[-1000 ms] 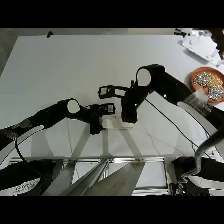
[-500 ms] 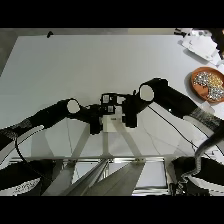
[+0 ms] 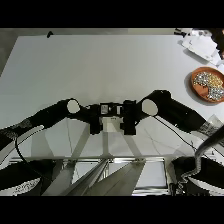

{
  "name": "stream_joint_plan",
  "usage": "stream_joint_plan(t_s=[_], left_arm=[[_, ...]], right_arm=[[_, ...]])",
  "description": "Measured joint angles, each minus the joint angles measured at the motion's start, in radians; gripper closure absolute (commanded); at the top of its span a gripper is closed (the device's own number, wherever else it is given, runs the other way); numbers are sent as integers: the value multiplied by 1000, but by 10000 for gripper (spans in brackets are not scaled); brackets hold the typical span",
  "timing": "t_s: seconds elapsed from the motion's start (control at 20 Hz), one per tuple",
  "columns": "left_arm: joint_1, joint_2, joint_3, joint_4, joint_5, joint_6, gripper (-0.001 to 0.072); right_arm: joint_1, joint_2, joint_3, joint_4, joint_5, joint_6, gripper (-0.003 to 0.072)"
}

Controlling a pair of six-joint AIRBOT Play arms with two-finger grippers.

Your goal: Fold the box and place the chain.

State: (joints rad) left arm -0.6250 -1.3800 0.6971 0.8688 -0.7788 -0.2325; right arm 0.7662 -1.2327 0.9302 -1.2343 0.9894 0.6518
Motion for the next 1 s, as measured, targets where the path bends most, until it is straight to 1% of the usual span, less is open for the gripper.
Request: stream_joint_plan(t_s=[0.3, 0.4, 0.7, 0.85, 1.0], left_arm=[[0, 0, 0, 0, 0, 0, 298], [0, 0, 0, 0, 0, 0, 298], [0, 0, 0, 0, 0, -1, 298], [0, 0, 0, -1, 0, -3, 298], [0, 0, 0, -1, 0, -3, 298]], right_arm=[[10, 7, -21, -6, -58, 26, 292], [11, 7, -25, -10, -75, 29, 345], [11, 26, -72, -21, -106, 32, 359], [11, 51, -83, -33, -130, 32, 419], [11, 72, -88, -47, -165, 31, 425]])
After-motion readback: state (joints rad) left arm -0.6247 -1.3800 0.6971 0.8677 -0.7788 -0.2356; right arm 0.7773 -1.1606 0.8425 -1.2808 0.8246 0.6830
